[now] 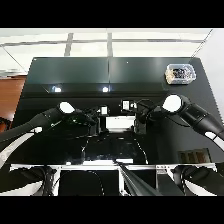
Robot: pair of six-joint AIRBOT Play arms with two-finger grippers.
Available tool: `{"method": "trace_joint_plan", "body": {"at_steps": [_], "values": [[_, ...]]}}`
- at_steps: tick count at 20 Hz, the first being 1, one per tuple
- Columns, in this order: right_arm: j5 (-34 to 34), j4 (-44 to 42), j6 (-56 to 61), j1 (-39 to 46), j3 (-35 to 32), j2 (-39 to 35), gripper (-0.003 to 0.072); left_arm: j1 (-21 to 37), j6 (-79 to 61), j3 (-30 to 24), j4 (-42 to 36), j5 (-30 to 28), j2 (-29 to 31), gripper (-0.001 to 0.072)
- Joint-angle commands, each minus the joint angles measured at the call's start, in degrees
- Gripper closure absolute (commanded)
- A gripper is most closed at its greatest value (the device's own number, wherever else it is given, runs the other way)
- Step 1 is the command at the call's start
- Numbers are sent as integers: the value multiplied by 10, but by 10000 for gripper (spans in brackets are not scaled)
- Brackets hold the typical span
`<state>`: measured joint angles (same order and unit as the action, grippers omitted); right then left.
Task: Fold the box and place the chain.
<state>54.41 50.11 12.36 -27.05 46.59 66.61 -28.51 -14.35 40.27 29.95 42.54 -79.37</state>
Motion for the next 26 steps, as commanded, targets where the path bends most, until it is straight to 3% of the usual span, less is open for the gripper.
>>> {"method": "trace_joint_plan", "body": {"at_steps": [1,7,12,18,26], "values": [[-14,7,0,-3,-1,1,-16,-1,0,0,3,1,0,217],[48,-19,83,4,47,-30,-16,-1,0,0,3,0,0,217],[28,-15,87,28,43,-41,-16,-1,0,0,3,0,0,217],[19,-17,49,27,10,-3,-16,-1,0,0,3,0,0,217],[19,-13,-10,-9,8,13,-16,-1,0,0,3,0,0,217]]}}
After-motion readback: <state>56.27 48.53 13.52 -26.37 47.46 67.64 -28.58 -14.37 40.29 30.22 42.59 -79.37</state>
